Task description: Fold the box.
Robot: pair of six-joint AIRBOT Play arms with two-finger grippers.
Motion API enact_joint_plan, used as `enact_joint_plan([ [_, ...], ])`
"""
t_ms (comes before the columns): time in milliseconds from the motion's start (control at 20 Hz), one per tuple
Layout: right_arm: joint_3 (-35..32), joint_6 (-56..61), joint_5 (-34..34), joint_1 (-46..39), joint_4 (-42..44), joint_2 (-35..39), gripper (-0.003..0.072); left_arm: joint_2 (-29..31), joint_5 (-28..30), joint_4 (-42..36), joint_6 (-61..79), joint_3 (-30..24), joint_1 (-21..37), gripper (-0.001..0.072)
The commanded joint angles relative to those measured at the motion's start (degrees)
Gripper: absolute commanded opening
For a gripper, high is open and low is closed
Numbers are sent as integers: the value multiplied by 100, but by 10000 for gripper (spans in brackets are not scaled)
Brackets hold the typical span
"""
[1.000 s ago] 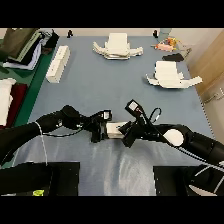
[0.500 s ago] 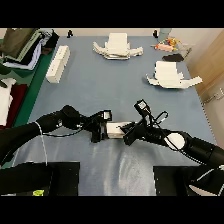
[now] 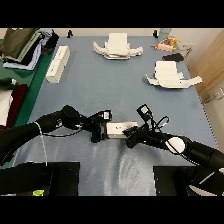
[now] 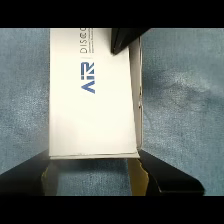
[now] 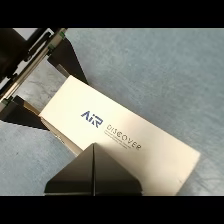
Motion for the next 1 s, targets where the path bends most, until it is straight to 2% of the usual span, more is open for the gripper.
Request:
enact_joint_plan([
  [0, -107, 13, 20, 4, -11, -13, 3, -2, -2, -4, -4, 7, 2, 464],
  [500, -92, 17, -4, 4, 9, -9, 3, -2, -2, -4, -4, 7, 2, 464],
  [950, 203, 15, 122, 4, 7, 131, 3, -2, -2, -4, -4, 4, 0, 464],
])
